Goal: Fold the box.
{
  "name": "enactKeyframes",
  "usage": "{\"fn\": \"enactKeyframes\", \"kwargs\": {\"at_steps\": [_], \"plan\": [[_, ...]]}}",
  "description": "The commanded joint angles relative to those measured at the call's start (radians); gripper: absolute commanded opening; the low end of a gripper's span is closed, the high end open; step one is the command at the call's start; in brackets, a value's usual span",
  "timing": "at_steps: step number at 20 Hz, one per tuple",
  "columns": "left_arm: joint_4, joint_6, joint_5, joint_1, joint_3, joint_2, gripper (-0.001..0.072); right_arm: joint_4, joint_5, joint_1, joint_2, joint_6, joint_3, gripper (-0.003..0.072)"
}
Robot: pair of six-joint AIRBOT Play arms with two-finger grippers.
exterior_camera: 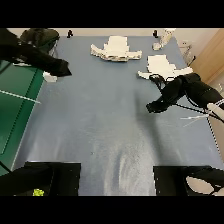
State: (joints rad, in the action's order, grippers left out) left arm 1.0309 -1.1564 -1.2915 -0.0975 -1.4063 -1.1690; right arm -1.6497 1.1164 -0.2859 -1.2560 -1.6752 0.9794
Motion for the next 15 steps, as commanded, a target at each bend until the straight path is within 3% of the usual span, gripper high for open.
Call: {"fn": "enactKeyframes", "kwargs": {"at_steps": [1, 5, 8, 15], "plan": [[0.077, -0.127, 0.043, -0.220, 0.098, 0.008, 0.0011, 0.000, 0.000, 0.000, -0.001, 0.000, 0.001, 0.0012], [0.080, -0.160, 0.256, -0.370, 0.324, 0.008, 0.0010, 0.000, 0.000, 0.000, -0.001, 0.000, 0.001, 0.0012], [0.080, -0.179, 0.378, -0.422, 0.462, 0.009, 0.0010, 0.000, 0.000, 0.000, -0.001, 0.000, 0.001, 0.0012], [0.080, -0.178, 0.383, -0.425, 0.505, 0.009, 0.0012, 0.000, 0.000, 0.000, -0.001, 0.000, 0.001, 0.0012]]}}
